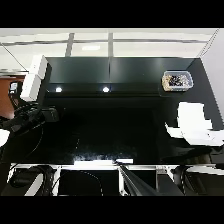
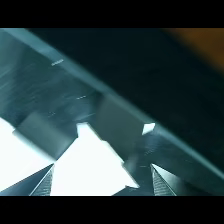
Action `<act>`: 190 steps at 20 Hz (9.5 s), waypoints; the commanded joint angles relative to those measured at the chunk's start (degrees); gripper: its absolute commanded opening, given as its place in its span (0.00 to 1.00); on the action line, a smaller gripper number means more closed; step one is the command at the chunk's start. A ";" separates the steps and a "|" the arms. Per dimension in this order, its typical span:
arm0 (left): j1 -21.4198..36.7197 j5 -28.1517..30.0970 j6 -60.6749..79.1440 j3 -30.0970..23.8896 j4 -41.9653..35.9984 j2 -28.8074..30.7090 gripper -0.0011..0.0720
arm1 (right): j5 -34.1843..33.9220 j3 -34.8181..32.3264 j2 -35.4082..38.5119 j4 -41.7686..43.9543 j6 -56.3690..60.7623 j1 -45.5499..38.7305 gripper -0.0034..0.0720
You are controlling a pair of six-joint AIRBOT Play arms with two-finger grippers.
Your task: Fold the box and place the chain.
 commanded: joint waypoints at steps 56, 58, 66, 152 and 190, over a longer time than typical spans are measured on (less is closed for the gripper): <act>-6.10 -4.94 24.48 0.33 -42.49 -31.58 0.99 | -45.16 -51.67 43.89 41.97 -29.03 81.05 0.06; -6.38 -6.25 27.74 1.66 -44.52 -36.02 0.99 | -44.89 -51.67 43.87 41.92 -29.03 81.05 0.06; -9.62 -13.99 36.70 12.13 -44.89 -50.66 0.99 | -43.98 -51.67 43.87 42.07 -28.98 81.05 0.06; -32.89 0.22 72.26 21.73 -17.00 -50.97 0.05 | -41.20 -44.39 36.89 19.61 -62.53 93.35 0.95; -32.85 0.22 72.65 21.73 -16.83 -50.97 0.05 | -36.87 -44.48 22.53 29.03 -83.01 88.30 0.95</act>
